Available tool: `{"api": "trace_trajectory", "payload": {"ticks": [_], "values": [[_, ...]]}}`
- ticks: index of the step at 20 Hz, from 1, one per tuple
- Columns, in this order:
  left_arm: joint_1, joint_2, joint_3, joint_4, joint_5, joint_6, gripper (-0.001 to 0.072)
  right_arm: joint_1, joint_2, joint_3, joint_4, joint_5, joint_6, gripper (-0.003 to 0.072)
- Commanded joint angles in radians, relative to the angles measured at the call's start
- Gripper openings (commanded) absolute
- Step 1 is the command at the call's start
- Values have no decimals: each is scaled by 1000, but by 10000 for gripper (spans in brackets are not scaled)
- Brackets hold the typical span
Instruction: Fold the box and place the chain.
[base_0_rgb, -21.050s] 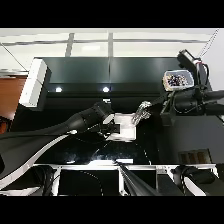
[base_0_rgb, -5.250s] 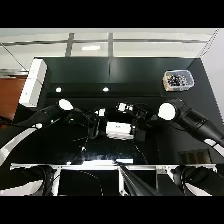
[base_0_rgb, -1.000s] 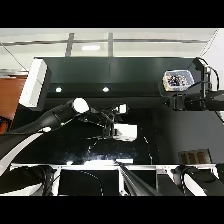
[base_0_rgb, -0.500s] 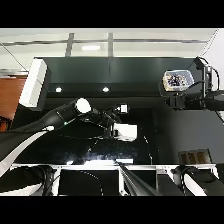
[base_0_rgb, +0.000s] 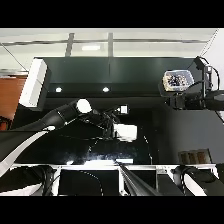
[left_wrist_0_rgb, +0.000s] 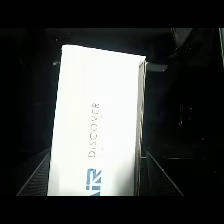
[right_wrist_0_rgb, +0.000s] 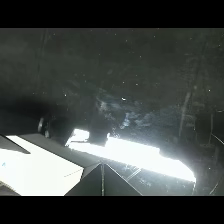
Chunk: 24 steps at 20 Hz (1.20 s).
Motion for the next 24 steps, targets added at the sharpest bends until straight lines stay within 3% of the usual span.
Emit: {"api": "trace_trajectory", "payload": {"ticks": [1,11,17,20,21,22,23,24], "values": [[9,0,9,5,-10,-2,713,0,0,1,0,0,0,20],[-6,-20,16,31,-20,-3,714,0,0,1,0,1,0,20],[-74,-96,16,95,66,-3,714,0,0,1,0,0,0,20],[-119,-98,16,181,167,-108,707,0,0,1,-1,0,0,20],[-122,-96,16,219,185,-148,623,0,0,1,-1,0,0,20],[-119,-87,16,249,178,-179,421,0,0,1,-1,0,0,20],[-111,-72,16,268,158,-191,353,0,0,1,-1,0,0,20],[-93,-52,16,268,131,-194,353,0,0,1,-1,0,0,20]]}}
